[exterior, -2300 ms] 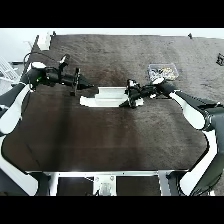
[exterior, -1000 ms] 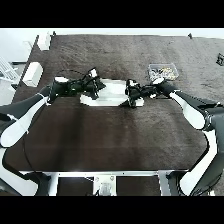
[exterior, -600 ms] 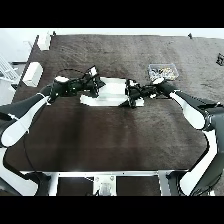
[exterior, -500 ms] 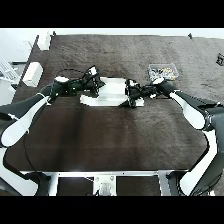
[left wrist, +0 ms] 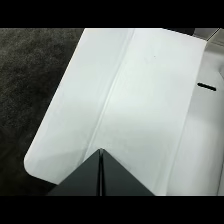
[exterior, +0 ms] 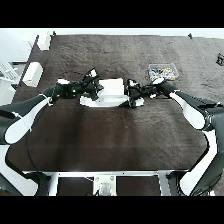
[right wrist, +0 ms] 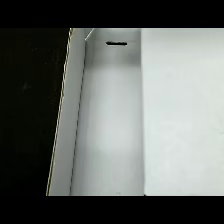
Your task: Fold the box and place the chain.
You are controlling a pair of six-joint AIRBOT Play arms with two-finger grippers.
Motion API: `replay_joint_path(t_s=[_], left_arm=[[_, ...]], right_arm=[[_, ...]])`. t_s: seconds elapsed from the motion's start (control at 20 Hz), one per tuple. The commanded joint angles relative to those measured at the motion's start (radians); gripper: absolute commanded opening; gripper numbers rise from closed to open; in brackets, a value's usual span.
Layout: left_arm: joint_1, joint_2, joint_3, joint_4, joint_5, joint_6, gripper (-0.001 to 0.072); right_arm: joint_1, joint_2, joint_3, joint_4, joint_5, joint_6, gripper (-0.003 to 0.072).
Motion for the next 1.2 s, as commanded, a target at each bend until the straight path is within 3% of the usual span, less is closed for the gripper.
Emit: replay_joint_path(t_s=[0.0, 0.4, 0.6, 0.7, 0.85, 0.9, 0.95, 1.0, 1.15], left_arm=[[0.0, -0.002, -0.001, 0.005, -0.004, -0.004, 0.002], [0.0, 0.002, 0.008, 0.005, -0.008, -0.004, 0.0021], [0.009, 0.098, 0.011, 0.068, -0.02, -0.004, 0.002], [0.048, 0.158, 0.011, 0.146, -0.097, -0.023, 0.0021], [0.136, 0.233, 0.011, 0.245, -0.333, -0.058, 0.0024], [0.157, 0.245, 0.011, 0.271, -0.358, -0.069, 0.0201], [0.168, 0.248, 0.011, 0.293, -0.35, -0.116, 0.0535], [0.169, 0.246, 0.011, 0.33, -0.341, -0.148, 0.057], [0.152, 0.24, 0.011, 0.497, -0.334, -0.227, 0.057]], right_arm=[[0.001, -0.001, 0.0, 0.0, -0.001, 0.0, 0.0553], [0.001, -0.001, 0.0, 0.0, -0.001, 0.0, 0.0553], [0.001, -0.001, 0.0, 0.001, -0.001, 0.0, 0.0553], [0.001, -0.001, 0.0, 0.0, -0.001, 0.0, 0.0553], [0.001, -0.001, 0.0, 0.0, -0.001, 0.0, 0.0553], [0.001, -0.001, 0.0, 0.0, -0.001, 0.0, 0.0553], [0.001, -0.001, 0.0, 0.0, -0.001, 0.0, 0.0553], [0.001, -0.001, 0.0, 0.0, -0.001, 0.0, 0.0553], [0.001, -0.001, 0.0, 0.0, -0.001, 0.0, 0.0553]])
